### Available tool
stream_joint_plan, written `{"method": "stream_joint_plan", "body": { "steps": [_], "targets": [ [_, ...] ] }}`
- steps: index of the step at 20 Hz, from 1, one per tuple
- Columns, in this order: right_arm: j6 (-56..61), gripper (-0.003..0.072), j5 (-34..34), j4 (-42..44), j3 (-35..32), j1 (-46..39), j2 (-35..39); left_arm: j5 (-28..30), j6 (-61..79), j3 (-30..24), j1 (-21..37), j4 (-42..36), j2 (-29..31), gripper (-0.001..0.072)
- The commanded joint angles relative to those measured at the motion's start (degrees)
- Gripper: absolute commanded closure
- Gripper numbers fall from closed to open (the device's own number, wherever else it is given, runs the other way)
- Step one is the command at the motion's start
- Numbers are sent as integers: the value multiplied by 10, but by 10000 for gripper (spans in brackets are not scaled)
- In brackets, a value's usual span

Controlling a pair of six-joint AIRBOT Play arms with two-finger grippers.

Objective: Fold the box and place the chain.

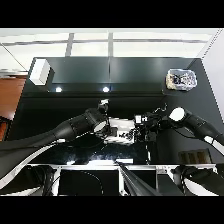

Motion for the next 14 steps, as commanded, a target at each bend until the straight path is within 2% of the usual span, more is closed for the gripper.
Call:
{"method": "stream_joint_plan", "body": {
  "steps": [1,2,3,5,7,9,14],
  "targets": [
    [22,72,9,-21,0,1,-1,1,0,0,0,0,0,677],
    [22,157,14,-21,0,1,-1,1,0,0,0,0,0,677],
    [23,158,14,-21,0,1,-1,0,0,0,0,0,0,677],
    [26,476,27,-21,0,1,-1,0,0,0,0,0,0,677],
    [61,604,32,-21,0,1,2,0,0,0,0,0,0,677],
    [107,635,32,-22,0,0,17,0,0,0,0,0,0,677],
    [265,637,45,-61,10,-1,104,1,0,0,0,0,0,677]
  ]
}}
